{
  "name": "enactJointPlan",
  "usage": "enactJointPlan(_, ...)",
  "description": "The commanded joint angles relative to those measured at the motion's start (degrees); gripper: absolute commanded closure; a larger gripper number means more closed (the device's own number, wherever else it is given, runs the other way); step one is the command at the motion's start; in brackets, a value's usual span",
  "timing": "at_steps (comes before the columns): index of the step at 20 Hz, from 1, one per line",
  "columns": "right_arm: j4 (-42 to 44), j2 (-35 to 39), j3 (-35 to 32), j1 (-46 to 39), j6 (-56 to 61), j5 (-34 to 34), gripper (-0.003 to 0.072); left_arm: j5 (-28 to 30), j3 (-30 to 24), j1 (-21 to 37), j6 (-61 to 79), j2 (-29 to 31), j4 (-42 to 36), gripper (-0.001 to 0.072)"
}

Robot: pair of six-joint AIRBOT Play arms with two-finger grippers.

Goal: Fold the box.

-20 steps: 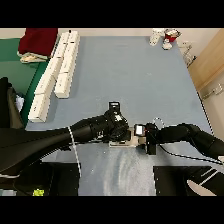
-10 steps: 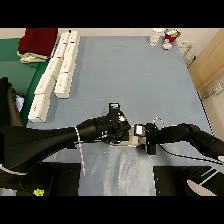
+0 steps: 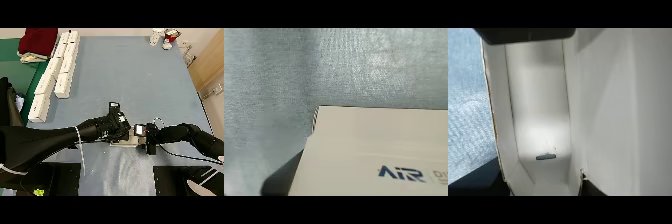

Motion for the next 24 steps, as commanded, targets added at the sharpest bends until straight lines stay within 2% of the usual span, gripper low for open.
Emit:
enactJointPlan(1, 0.02, 0.04, -0.02, 0.07, 0.0, 0.04, 0.0232, -0.66, 0.07, -0.02, -0.02, 0.09, -0.04, 0.0296)
enactJointPlan(2, 0.02, 0.04, -0.02, 0.07, 0.0, 0.04, 0.0232, -0.85, 0.07, -0.02, -0.02, 0.09, -0.07, 0.0279)
enactJointPlan(10, 0.02, 0.04, -0.02, 0.07, 0.0, 0.04, 0.0232, -0.98, 0.07, -0.02, 0.07, 0.15, -0.04, 0.0277)
enactJointPlan(14, 0.02, 0.04, -0.02, 0.07, 0.0, 0.04, 0.0232, -1.92, 0.11, -0.02, 1.97, 3.67, -0.61, 0.0277)
enactJointPlan(19, 0.0, 0.04, -0.02, 0.07, 0.0, 0.07, 0.0232, -10.84, 0.2, -0.02, 4.76, 11.17, -0.92, 0.028)
enactJointPlan(20, 0.0, 0.04, -0.02, 0.07, 0.0, 0.04, 0.0232, -12.37, 0.2, -0.02, 6.03, 12.52, -1.11, 0.0337)
enactJointPlan(22, 0.02, 0.04, -0.02, 0.07, 0.0, 0.04, 0.0233, -14.05, 0.2, -0.02, 9.51, 14.91, -1.16, 0.0647)
enactJointPlan(23, 0.0, 0.04, -0.02, 0.07, 0.0, 0.04, 0.0232, -14.05, 0.2, -0.02, 12.61, 15.87, -1.73, 0.0697)
enactJointPlan(24, 0.0, 0.04, -0.02, 0.07, 0.0, 0.04, 0.0232, -14.01, 0.2, 0.0, 15.56, 16.7, -2.45, 0.0697)
